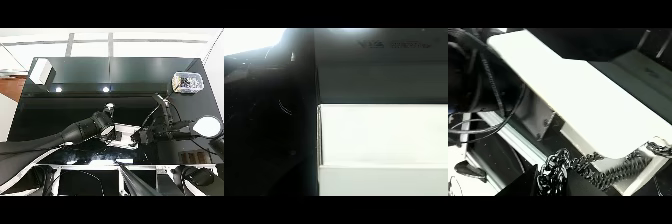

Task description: Fold the box and place the chain.

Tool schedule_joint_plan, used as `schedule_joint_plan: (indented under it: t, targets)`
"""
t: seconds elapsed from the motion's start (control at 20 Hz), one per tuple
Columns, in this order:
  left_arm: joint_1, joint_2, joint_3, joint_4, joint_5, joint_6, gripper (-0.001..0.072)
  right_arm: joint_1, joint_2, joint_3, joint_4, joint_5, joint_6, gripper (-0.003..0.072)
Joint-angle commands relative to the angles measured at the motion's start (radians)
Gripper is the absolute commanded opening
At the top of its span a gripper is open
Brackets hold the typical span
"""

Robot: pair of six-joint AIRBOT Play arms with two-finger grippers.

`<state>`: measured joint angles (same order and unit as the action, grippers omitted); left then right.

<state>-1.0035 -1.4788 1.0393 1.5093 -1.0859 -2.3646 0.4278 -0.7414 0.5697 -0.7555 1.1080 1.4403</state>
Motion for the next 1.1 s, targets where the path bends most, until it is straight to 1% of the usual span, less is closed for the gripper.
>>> schedule_joint_plan:
  t: [0.0,0.1,0.15,0.25,0.3,0.35,0.4,0.45,0.55,0.6,0.75,0.85,0.95,1.05]
  targets:
    - [0.001,0.0,0.0,0.0,0.0,0.0,0.0033,0.001,-0.002,-0.023,-0.001,-0.022,0.0,0.0042]
    - [0.001,0.0,0.0,0.0,0.0,0.0,0.0033,0.001,-0.001,-0.023,-0.001,-0.037,0.002,0.0043]
    - [0.001,0.0,0.0,0.0,0.0,0.0,0.0033,0.001,-0.002,-0.023,-0.003,-0.048,0.008,0.0088]
    - [0.001,0.0,0.0,0.0,0.0,0.0,0.0033,0.0,-0.001,-0.023,-0.012,-0.07,0.019,0.0102]
    - [0.001,0.0,0.0,0.0,0.0,0.0,0.0033,0.0,-0.002,-0.023,-0.014,-0.075,0.024,0.0147]
    - [0.001,0.0,0.0,0.0,0.0,0.0,0.0033,0.0,-0.001,-0.023,-0.02,-0.075,0.036,0.0343]
    - [0.001,0.0,0.0,0.0,0.0,0.0,0.0033,0.0,-0.001,-0.023,-0.03,-0.065,0.045,0.0518]
    - [0.001,0.0,0.0,0.001,0.001,0.0,0.0033,-0.003,-0.001,-0.021,-0.033,-0.048,0.044,0.0552]
    - [0.001,0.0,0.0,0.001,0.003,0.0,0.0033,-0.036,0.01,-0.021,-0.049,0.013,0.034,0.0552]
    - [0.001,0.0,0.0,0.001,0.003,0.0,0.0033,-0.078,0.023,-0.021,-0.083,0.051,0.033,0.0552]
    - [0.001,0.0,0.0,0.001,0.002,0.0,0.0033,-0.261,0.067,-0.021,-0.243,0.151,0.023,0.0553]
    - [0.001,0.0,0.0,0.001,0.002,0.0,0.0033,-0.383,0.074,-0.021,-0.325,0.184,-0.016,0.0553]
    - [0.001,0.0,0.0,0.001,0.003,0.0,0.0033,-0.489,0.072,-0.021,-0.412,0.149,-0.027,0.0552]
    - [0.001,0.0,0.0,0.001,0.003,0.0,0.0033,-0.566,0.063,-0.021,-0.48,0.07,-0.01,0.0554]
